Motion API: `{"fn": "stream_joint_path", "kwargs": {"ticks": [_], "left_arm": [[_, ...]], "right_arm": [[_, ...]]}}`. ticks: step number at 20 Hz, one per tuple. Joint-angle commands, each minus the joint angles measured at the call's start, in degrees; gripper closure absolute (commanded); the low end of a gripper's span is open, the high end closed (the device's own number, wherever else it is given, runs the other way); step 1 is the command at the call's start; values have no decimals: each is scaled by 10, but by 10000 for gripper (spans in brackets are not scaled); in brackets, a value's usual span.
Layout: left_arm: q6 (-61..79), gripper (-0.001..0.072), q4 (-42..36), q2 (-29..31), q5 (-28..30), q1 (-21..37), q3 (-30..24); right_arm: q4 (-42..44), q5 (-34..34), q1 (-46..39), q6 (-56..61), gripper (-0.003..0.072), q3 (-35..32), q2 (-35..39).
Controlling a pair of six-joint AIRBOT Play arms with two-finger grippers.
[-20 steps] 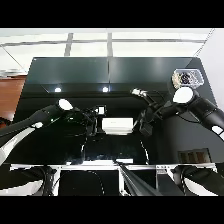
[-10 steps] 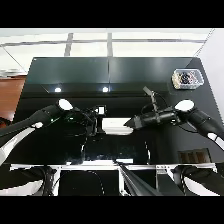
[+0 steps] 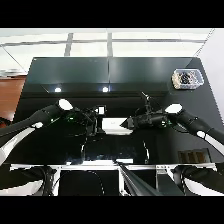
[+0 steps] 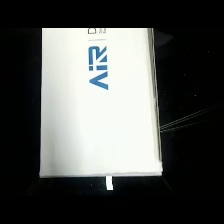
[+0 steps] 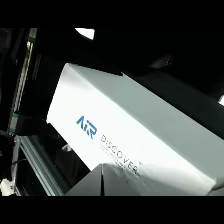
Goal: Fold the box and place the chain.
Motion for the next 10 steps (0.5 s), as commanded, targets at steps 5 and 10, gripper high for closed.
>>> {"fn": "stream_joint_path", "kwargs": {"ticks": [5,10], "left_arm": [[0,303,0,0,-1,0,1],[-5,303,0,0,-2,1,1]], "right_arm": [[-28,-23,3,2,676,0,-7],[-85,53,-14,3,671,47,5]]}}
